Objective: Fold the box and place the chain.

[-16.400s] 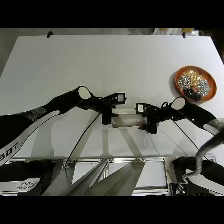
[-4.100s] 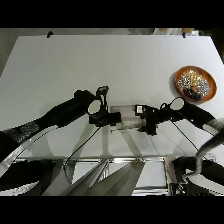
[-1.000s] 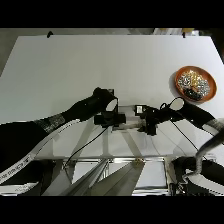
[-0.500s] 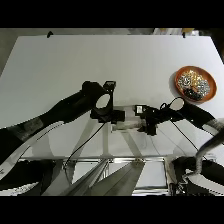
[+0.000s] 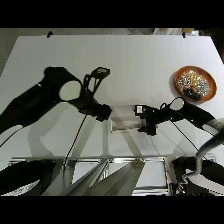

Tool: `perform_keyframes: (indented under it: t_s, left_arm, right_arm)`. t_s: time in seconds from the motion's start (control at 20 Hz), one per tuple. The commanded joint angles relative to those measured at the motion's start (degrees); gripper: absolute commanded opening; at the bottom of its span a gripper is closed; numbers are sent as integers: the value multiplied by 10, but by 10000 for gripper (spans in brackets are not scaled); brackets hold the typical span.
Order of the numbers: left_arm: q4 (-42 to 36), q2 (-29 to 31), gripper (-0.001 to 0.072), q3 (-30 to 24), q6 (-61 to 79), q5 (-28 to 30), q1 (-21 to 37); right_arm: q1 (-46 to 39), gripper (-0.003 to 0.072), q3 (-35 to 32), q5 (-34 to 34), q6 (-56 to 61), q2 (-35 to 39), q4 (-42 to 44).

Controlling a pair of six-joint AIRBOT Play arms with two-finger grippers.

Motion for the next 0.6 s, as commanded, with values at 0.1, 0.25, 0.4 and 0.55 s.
perform_keyframes:
  t_s: [0.1, 0.25, 0.4, 0.55]
  left_arm:
    - [-95, 68, 565, -103, 326, 38, 90]
    - [-186, 84, 587, -209, 599, 105, 146]
    - [-221, 75, 582, -295, 843, 227, 185]
    - [-288, 33, 575, -322, 1012, 310, 197]
  right_arm:
    - [0, 318, 0, 0, 0, 0, 0]
    - [0, 318, 0, 0, 0, 0, 0]
    - [0, 318, 0, 0, 0, 0, 0]
    - [0, 318, 0, 0, 0, 0, 0]
